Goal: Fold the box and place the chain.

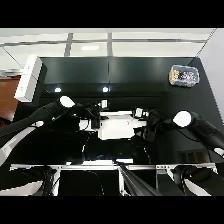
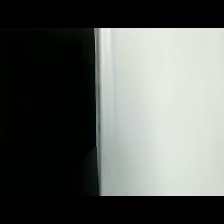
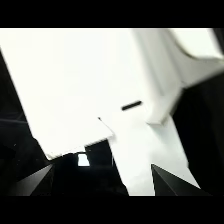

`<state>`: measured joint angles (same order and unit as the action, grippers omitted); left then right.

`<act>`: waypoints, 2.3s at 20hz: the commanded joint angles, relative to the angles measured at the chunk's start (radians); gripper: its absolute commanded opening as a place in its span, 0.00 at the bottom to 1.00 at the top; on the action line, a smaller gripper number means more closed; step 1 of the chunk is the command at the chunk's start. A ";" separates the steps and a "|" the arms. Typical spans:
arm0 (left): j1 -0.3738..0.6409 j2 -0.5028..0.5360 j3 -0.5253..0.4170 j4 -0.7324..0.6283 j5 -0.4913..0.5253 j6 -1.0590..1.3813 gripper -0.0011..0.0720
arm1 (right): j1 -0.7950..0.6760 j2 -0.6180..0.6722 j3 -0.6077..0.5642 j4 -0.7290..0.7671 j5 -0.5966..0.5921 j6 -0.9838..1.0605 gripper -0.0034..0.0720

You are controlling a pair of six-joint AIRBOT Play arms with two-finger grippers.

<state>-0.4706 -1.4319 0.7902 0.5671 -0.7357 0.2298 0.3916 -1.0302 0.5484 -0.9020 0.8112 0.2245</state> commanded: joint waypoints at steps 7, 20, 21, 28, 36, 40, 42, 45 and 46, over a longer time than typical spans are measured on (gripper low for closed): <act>-0.001 -0.008 0.001 0.028 0.021 0.006 0.05 | 0.096 -0.084 0.000 0.025 -0.042 -0.114 0.96; -0.002 -0.008 0.001 0.027 0.017 0.006 0.05 | 0.048 -0.078 0.068 0.114 -0.117 -0.167 0.96; -0.002 -0.008 0.001 0.027 0.017 0.006 0.05 | 0.035 -0.078 0.068 0.158 -0.118 -0.203 0.96; -0.002 -0.008 0.001 0.027 0.017 0.006 0.05 | -0.053 -0.085 0.068 0.303 -0.126 -0.378 0.96; -0.002 -0.008 0.001 0.027 -0.013 0.005 0.05 | -0.072 -0.213 0.069 0.479 -0.017 -0.548 0.96; -0.001 -0.008 0.005 0.028 -0.029 0.005 0.05 | -0.071 -0.234 0.067 0.436 -0.003 -0.518 0.96; -0.001 -0.008 0.005 0.028 -0.035 0.002 0.05 | -0.066 -0.241 0.067 0.380 -0.003 -0.477 0.96; -0.001 -0.008 0.005 0.028 -0.044 0.001 0.05 | -0.019 -0.243 0.067 0.370 -0.009 -0.465 0.96; -0.001 -0.008 0.005 0.028 -0.054 0.002 0.05 | 0.000 -0.244 0.067 0.369 -0.016 -0.453 0.96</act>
<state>-0.4717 -1.4403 0.7944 0.5976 -0.7734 0.2337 0.3550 -1.2686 0.6159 -0.5102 0.7990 -0.2600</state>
